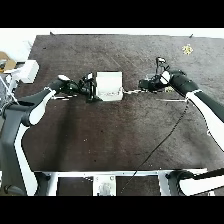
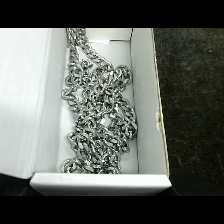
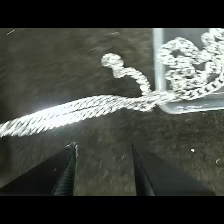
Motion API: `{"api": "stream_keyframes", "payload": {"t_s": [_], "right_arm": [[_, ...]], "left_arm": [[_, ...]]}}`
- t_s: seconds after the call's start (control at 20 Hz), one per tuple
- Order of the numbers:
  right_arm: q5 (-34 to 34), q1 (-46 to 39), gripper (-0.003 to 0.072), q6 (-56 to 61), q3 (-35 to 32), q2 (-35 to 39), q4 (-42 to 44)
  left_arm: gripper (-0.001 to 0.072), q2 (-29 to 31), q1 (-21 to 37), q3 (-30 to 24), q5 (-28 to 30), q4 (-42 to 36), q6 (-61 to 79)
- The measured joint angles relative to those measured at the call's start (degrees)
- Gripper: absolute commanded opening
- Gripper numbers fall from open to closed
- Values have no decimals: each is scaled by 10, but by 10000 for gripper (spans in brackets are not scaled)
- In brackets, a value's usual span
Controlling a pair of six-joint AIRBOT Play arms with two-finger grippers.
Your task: Fold the box and place the chain.
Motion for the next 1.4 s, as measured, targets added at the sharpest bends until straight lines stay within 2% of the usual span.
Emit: {"api": "stream_keyframes", "payload": {"t_s": [0.35,0.4,0.45,0.5,0.55,0.65,0.9,1.2,1.4], "right_arm": [[-101,-19,375,5,-19,-40,68],[-109,-19,254,5,-20,-46,75],[-117,-20,254,6,-20,-52,82],[-123,-21,193,7,-21,-56,86],[-129,-21,62,9,-21,-59,89],[-133,-21,3,10,-21,-58,95],[-132,-2,2,9,-21,-10,77],[-133,44,1,-7,-22,101,51],[-167,94,1,-21,-21,174,47]], "left_arm": [[341,0,0,0,0,0,0],[341,0,0,0,0,0,0],[341,0,0,0,0,0,0],[341,0,0,0,0,0,0],[341,0,0,0,0,0,0],[341,0,0,0,0,0,0],[341,0,0,0,0,-1,0],[341,0,0,0,0,-1,0],[341,0,0,0,0,-1,0]]}}
